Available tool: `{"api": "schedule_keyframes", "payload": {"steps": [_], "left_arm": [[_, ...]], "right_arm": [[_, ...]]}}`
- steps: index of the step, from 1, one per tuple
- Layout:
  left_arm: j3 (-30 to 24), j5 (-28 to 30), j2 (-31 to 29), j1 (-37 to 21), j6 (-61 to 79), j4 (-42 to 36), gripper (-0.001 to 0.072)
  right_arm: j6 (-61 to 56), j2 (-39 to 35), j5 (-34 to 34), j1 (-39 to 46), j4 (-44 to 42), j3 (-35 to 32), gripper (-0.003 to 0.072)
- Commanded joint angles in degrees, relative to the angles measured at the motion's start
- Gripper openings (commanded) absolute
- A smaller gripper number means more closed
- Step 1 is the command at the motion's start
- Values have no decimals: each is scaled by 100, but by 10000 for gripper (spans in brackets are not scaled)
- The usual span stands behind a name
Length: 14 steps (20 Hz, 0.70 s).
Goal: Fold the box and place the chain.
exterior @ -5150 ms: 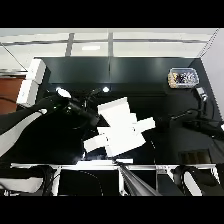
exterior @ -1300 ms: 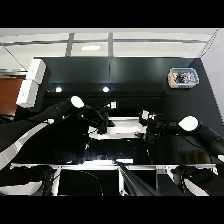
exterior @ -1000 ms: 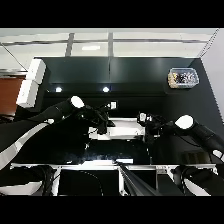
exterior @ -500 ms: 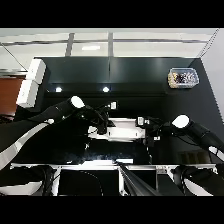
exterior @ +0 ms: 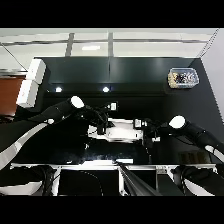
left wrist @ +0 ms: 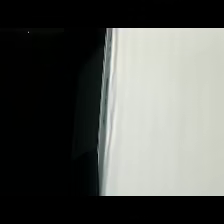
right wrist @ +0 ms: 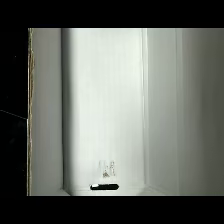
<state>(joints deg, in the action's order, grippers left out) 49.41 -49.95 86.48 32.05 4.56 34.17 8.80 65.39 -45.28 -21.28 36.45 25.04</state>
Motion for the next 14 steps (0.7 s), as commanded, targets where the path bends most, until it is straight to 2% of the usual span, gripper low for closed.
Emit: {"api": "schedule_keyframes", "payload": {"steps": [1, 14], "left_arm": [[0, 26, -4, -2, -2, -11, 24], [0, 33, -4, -2, -2, -11, 23]], "right_arm": [[-15, 101, 94, -74, 74, -4, 671], [9, 0, -96, 260, 166, -4, 670]]}}
